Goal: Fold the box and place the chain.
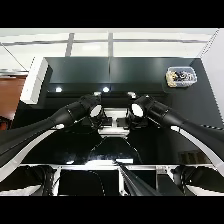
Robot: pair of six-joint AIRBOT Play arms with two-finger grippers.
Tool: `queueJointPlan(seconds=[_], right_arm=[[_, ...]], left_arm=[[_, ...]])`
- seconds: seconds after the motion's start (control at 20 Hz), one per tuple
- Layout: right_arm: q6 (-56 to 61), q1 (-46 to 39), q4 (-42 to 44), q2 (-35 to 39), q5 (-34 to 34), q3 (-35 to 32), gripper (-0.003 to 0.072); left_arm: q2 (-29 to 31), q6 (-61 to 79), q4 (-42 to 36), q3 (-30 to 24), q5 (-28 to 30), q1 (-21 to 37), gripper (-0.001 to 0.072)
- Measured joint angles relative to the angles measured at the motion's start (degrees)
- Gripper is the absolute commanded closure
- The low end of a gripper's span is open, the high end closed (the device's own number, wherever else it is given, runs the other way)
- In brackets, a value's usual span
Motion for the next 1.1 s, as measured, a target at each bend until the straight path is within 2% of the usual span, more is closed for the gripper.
queueJointPlan(seconds=[0.6, 0.65, 0.7, 0.8, 0.85, 1.1], right_arm=[[1.9, 0.8, -1.0, -4.4, 2.3, 4.4, 0.0441], [1.9, 1.0, -1.0, -4.7, 2.3, 4.6, 0.0459], [2.0, 1.2, -1.0, -4.9, 2.3, 4.7, 0.0546], [2.1, 1.4, -1.0, -5.1, 2.3, 4.7, 0.0595], [2.0, 1.5, -1.0, -5.2, 2.2, 4.8, 0.0672], [2.4, 1.6, -1.1, -5.4, 2.2, 4.9, 0.0673]], left_arm=[[0.0, -0.1, 0.0, 0.0, -0.3, 0.0, 0.0684], [0.0, -0.1, 0.0, 0.0, -0.3, 0.0, 0.0684], [0.0, 0.0, 0.0, 0.0, -0.3, 0.0, 0.0685], [0.0, 0.0, 0.0, 0.0, -0.3, 0.0, 0.0684], [0.0, 0.0, 0.0, 0.0, -0.3, 0.0, 0.0684], [0.0, -0.2, 0.0, 0.0, -0.5, 0.0, 0.0684]])
